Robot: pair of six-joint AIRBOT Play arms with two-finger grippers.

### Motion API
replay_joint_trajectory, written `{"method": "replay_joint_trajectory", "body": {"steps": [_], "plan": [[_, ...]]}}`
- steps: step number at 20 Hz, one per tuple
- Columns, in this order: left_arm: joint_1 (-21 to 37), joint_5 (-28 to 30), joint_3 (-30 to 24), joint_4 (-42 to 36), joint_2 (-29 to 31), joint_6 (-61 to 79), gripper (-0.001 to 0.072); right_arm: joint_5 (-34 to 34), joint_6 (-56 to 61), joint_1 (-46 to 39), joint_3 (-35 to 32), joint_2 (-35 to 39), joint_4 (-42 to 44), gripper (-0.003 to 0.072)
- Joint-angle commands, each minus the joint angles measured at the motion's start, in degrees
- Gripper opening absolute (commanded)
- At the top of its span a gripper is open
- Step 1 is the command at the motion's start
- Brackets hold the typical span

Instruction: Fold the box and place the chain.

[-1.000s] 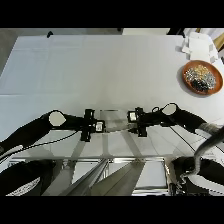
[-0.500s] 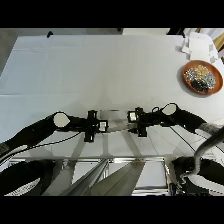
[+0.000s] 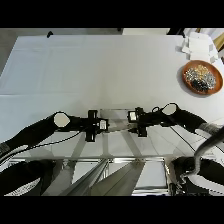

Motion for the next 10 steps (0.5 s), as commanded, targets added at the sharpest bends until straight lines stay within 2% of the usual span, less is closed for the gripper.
{"method": "replay_joint_trajectory", "body": {"steps": [1, 2, 3, 4, 5, 8, 10], "plan": [[0.0, 0.1, 0.0, -0.1, 0.0, 0.0, 0.0212, 0.0, 0.0, 0.0, 0.0, 0.0, 0.0, 0.0292], [0.0, 0.2, 0.0, -0.1, 0.0, -0.3, 0.0218, 0.0, 0.0, 0.0, 0.0, 0.0, 0.0, 0.0292], [0.0, 0.2, 0.0, -0.1, -0.1, -0.9, 0.0271, 0.0, 0.0, 0.0, 0.0, 0.0, 0.0, 0.0292], [0.0, 0.2, 0.0, -0.2, -0.3, -2.0, 0.0396, 0.0, 0.0, 0.0, 0.0, 0.0, 0.0, 0.0292], [0.0, 0.3, 0.0, -0.3, -0.6, -3.4, 0.0428, 0.0, 0.0, 0.0, 0.0, 0.0, 0.0, 0.0292], [0.0, 0.3, 0.0, -0.3, -0.7, -5.6, 0.0419, 0.0, 0.0, 0.0, 0.0, 0.0, 0.0, 0.0292], [0.0, 0.3, 0.0, -0.3, -0.7, -5.6, 0.0333, 0.0, 0.0, 0.0, 0.0, 0.0, 0.0, 0.0292]]}}
